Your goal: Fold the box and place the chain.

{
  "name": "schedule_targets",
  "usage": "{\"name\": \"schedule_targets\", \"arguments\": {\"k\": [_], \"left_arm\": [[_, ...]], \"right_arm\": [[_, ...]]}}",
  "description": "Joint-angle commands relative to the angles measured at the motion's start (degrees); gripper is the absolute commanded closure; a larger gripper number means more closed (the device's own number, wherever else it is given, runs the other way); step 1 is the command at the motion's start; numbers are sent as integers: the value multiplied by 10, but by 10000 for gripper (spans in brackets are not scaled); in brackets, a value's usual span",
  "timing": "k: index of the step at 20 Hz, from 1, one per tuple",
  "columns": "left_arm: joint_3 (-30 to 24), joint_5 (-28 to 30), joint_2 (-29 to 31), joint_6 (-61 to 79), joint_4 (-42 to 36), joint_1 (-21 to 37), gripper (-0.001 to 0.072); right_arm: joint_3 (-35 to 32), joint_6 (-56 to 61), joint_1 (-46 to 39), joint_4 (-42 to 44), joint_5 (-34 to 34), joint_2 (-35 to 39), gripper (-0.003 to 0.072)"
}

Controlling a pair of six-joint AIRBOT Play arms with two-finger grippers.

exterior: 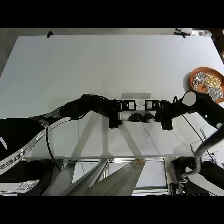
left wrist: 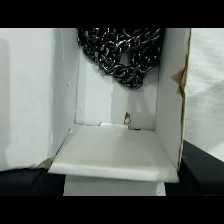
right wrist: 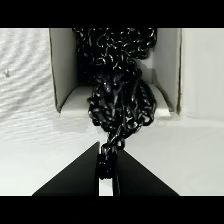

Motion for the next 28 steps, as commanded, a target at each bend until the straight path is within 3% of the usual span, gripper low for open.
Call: {"name": "schedule_targets", "arguments": {"k": [1,6,10,20,28], "left_arm": [[0,0,0,0,0,0,434],[0,0,0,0,0,0,434],[0,0,0,0,0,0,434],[0,0,0,0,0,0,434],[0,0,0,0,0,0,434]], "right_arm": [[0,22,0,-3,19,37,672],[0,22,0,38,30,117,672],[0,16,0,143,25,158,672],[0,14,0,288,-4,160,671],[0,11,0,306,-3,160,671]]}}
